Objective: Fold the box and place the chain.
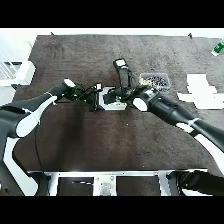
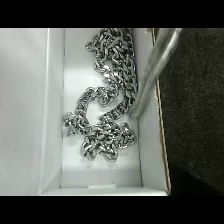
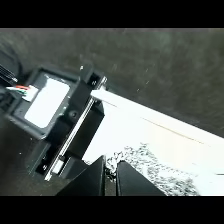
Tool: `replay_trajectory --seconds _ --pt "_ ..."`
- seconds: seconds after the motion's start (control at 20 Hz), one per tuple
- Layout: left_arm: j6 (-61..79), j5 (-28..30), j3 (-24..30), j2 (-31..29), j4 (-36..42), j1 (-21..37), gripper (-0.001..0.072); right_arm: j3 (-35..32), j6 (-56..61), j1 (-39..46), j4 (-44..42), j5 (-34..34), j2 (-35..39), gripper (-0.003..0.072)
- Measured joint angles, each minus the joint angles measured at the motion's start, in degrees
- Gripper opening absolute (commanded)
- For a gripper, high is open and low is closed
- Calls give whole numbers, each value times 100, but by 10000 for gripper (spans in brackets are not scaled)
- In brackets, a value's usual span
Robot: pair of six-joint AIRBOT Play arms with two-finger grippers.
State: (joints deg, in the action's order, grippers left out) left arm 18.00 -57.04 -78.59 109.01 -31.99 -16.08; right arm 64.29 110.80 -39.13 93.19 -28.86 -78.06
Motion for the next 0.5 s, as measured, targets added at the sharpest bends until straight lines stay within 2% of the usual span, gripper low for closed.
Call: replay_trajectory --seconds 0.05,0.1,0.15,0.2,0.35,0.5 --pt "-2 0 0 0 0 0 468 0 31 -7 -4 85 -153 14" --pt "-2 0 0 0 0 0 469 0 63 -7 -2 144 -278 80" --pt "-2 0 0 0 0 0 469 0 79 0 -2 201 -380 232" --pt "-2 0 0 0 0 0 469 0 90 33 -2 243 -446 320" --pt "-2 0 0 0 0 0 469 0 109 286 48 227 -492 335" --pt "-2 0 0 0 0 0 469 -81 114 710 256 -70 -284 333"
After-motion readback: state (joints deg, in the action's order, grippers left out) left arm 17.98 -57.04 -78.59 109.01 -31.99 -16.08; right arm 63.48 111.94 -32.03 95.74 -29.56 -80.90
